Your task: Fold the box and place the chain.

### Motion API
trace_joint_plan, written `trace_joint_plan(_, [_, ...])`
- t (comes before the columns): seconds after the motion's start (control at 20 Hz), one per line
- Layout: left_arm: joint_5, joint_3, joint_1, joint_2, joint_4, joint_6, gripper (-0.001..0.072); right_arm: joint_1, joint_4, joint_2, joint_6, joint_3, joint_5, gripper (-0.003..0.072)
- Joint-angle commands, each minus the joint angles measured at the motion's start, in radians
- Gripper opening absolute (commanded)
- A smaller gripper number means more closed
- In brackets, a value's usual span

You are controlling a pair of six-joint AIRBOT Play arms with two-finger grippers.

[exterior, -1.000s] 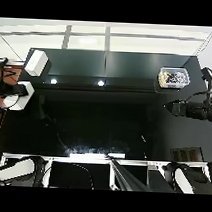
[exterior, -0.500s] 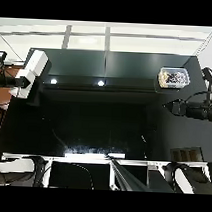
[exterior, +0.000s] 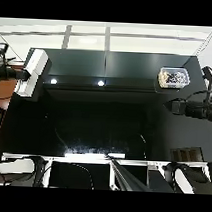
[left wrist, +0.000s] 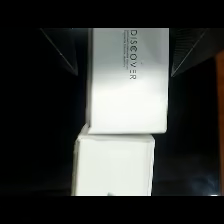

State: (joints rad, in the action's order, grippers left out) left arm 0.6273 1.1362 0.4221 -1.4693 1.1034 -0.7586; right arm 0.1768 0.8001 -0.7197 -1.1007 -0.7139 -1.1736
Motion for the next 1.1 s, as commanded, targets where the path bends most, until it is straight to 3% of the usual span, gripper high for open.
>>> trace_joint_plan(0.0, [0.117,0.043,-0.006,0.157,0.029,-0.081,0.0715,-0.06,0.007,0.0,0.049,-0.025,0.083,0.001])
trace_joint_plan(0.1, [0.174,0.043,-0.007,0.272,0.011,-0.163,0.0696,-0.106,0.015,0.0,0.05,-0.079,0.131,0.001])
trace_joint_plan(0.15, [0.218,0.043,-0.007,0.327,0.009,-0.235,0.053,-0.126,0.04,0.0,0.05,-0.114,0.129,0.001])
trace_joint_plan(0.2, [0.278,0.043,-0.007,0.37,0.005,-0.309,0.02,-0.138,0.072,0.0,0.05,-0.147,0.116,0.001])
trace_joint_plan(0.25, [0.358,0.04,-0.008,0.409,-0.014,-0.346,0.0026,-0.143,0.095,0.0,0.05,-0.168,0.102,0.001])
trace_joint_plan(0.35, [0.473,-0.008,-0.034,0.483,-0.101,-0.349,0.0024,-0.142,0.101,0.011,0.056,-0.178,0.098,0.0008])
trace_joint_plan(0.45, [0.47,-0.126,-0.108,0.595,-0.129,-0.347,0.0023,-0.156,0.105,0.054,0.067,-0.16,0.187,0.0006])
trace_joint_plan(0.65, [0.237,-0.521,-0.299,0.882,-0.071,-0.259,0.0026,-0.169,0.18,0.086,0.068,0.007,0.388,0.0007])
trace_joint_plan(0.75, [0.177,-0.659,-0.311,0.973,-0.041,-0.245,0.0028,-0.166,0.276,0.085,0.068,0.113,0.491,0.001])
trace_joint_plan(0.85, [0.154,-0.717,-0.307,1.023,-0.072,-0.244,0.0028,-0.166,0.312,0.086,0.068,0.135,0.493,0.0012])
trace_joint_plan(1.05, [0.161,-0.722,-0.308,1.033,-0.072,-0.244,0.0028,-0.166,0.301,0.086,0.067,0.135,0.482,0.0012])
